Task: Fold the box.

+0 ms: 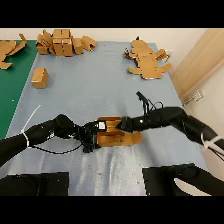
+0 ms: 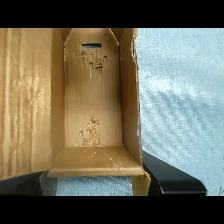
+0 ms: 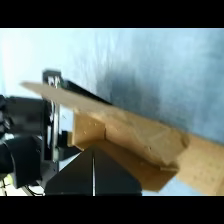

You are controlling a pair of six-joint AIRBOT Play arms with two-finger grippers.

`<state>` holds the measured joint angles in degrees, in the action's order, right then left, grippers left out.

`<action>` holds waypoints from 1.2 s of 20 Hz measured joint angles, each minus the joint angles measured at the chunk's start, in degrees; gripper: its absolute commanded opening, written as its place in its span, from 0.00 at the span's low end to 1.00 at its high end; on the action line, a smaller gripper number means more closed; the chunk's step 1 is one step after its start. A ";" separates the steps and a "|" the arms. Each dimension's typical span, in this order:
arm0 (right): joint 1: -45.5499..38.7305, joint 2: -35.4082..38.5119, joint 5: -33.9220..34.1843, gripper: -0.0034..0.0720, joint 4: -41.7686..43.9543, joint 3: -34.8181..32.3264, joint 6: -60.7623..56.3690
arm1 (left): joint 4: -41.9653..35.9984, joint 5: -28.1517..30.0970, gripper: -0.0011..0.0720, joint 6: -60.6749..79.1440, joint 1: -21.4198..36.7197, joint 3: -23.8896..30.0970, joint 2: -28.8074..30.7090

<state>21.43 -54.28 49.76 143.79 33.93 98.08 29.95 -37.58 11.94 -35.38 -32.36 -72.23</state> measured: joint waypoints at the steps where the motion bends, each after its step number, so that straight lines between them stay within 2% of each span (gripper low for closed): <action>1: -1.53 -2.34 1.31 0.05 2.14 1.77 2.75 | 0.00 0.00 0.85 0.00 0.00 0.00 -0.02; 6: -7.67 -16.65 11.23 0.05 14.53 7.45 19.12 | 0.00 -0.02 0.85 0.00 0.00 0.00 0.00; 12: -9.35 -28.72 15.30 0.05 19.47 8.76 29.90 | -0.02 0.00 0.85 0.00 0.00 0.00 -0.02; 17: -9.60 -32.28 16.55 0.05 19.50 7.91 34.05 | -0.02 -0.02 0.85 0.00 0.00 0.00 -0.02; 24: -9.86 -32.57 16.52 0.05 18.62 7.26 37.48 | 0.00 -0.02 0.85 0.00 0.00 0.00 -0.02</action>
